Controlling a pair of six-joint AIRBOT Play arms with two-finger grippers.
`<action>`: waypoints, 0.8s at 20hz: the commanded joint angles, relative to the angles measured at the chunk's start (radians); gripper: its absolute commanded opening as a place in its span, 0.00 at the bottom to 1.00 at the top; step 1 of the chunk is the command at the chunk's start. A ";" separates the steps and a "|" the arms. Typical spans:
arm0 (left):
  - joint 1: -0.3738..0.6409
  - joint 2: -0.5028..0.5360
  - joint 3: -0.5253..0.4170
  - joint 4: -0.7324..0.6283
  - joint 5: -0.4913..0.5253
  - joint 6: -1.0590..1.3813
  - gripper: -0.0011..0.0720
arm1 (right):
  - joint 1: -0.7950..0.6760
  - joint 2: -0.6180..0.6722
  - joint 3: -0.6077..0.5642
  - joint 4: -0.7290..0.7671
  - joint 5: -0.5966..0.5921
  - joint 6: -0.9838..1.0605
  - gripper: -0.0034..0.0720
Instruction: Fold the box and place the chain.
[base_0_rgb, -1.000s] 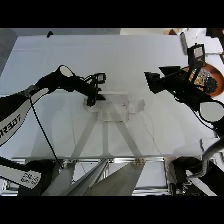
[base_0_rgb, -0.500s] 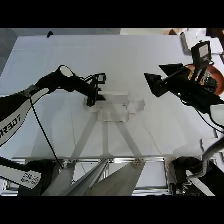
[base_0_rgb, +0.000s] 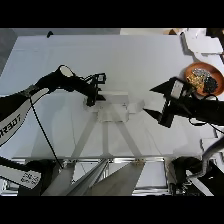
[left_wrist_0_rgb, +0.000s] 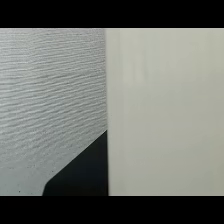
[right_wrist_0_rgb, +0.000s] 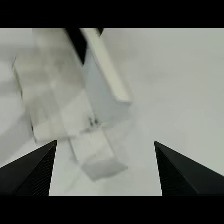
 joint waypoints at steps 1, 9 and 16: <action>0.000 -0.001 -0.001 0.000 0.000 0.000 0.03 | 0.001 -0.024 0.001 -0.060 0.090 -0.158 0.97; 0.000 -0.001 -0.001 0.000 0.000 0.000 0.03 | 0.001 -0.131 -0.237 0.219 -0.109 -0.497 0.97; 0.000 -0.001 -0.001 0.000 0.000 0.000 0.03 | 0.000 -0.405 -0.299 0.554 -0.203 -0.927 0.97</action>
